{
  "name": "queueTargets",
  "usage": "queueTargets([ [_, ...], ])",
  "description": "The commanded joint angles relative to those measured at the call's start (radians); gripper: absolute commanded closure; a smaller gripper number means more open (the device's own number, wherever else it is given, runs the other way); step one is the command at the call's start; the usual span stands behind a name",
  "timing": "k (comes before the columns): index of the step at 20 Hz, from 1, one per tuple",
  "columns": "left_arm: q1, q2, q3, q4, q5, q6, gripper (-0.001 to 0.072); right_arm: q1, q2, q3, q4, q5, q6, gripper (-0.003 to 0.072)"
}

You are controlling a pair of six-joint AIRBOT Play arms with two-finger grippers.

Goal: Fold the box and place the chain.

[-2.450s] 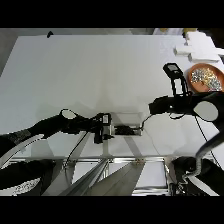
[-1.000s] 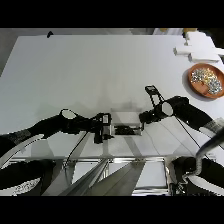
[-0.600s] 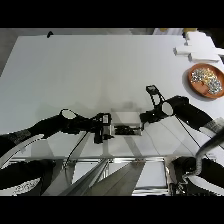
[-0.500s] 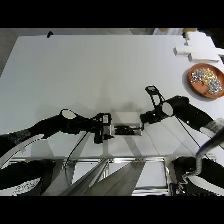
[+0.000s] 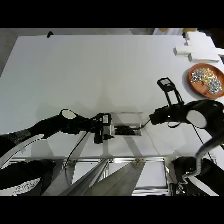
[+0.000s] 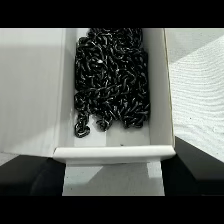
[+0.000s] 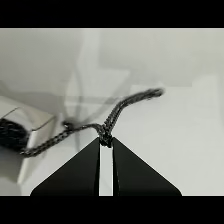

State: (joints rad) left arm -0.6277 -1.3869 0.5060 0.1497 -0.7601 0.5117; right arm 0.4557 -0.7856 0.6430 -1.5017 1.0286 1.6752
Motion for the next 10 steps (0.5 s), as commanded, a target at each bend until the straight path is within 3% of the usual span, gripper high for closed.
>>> queueTargets([
  [1, 0.000, 0.000, 0.001, 0.000, 0.000, 0.000, 0.0436, 0.000, 0.179, 0.001, 0.100, 0.011, -0.056, 0.0667],
  [5, 0.000, 0.000, 0.000, 0.000, 0.000, 0.000, 0.0436, 0.000, 0.309, 0.001, 0.312, 0.011, -0.190, 0.0667],
  [10, 0.000, 0.000, 0.000, 0.000, 0.000, 0.000, 0.0436, 0.000, 0.337, 0.001, 0.543, 0.011, -0.284, 0.0667],
])
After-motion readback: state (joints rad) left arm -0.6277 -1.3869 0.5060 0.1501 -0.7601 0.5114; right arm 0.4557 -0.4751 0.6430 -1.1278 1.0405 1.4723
